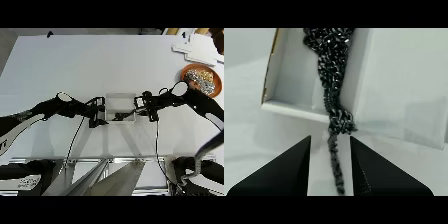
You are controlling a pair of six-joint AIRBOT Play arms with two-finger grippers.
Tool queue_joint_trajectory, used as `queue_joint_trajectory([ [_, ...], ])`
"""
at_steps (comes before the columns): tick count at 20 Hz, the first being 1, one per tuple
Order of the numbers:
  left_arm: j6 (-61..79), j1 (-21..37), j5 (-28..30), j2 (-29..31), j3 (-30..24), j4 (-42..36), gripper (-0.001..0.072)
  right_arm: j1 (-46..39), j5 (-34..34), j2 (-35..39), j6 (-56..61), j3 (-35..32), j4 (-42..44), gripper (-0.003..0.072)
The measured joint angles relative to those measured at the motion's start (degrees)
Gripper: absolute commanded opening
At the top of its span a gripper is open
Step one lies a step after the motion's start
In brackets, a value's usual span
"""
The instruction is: Fold the box and place the chain.
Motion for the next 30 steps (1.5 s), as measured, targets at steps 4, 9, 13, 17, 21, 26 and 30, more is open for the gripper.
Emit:
queue_joint_trajectory([
  [4,0.00,0.00,0.00,0.00,0.00,0.00,0.0151,0.02,-2.91,-0.63,0.63,0.00,0.85,0.0342],
  [9,0.00,0.00,0.00,0.00,0.00,0.02,0.0151,0.02,-3.15,-0.85,1.38,0.00,1.88,0.0238],
  [13,-0.02,0.00,0.00,0.00,0.00,0.02,0.0151,0.04,-1.84,-0.87,1.40,0.00,2.47,0.0157],
  [17,0.00,0.00,0.00,0.00,0.00,0.02,0.0151,0.04,-0.55,-0.87,1.38,0.00,2.36,0.0013],
  [21,0.02,0.00,-0.04,0.00,0.00,0.02,0.0151,0.04,0.52,-0.85,2.14,0.00,0.90,0.0015],
  [26,-0.02,0.00,0.09,0.00,0.00,0.00,0.0151,0.04,1.42,0.31,11.56,-0.02,-6.19,0.0015],
  [30,-0.02,0.00,0.07,0.00,0.00,0.00,0.0151,0.04,2.03,3.41,21.75,-0.04,-9.75,0.0015],
])
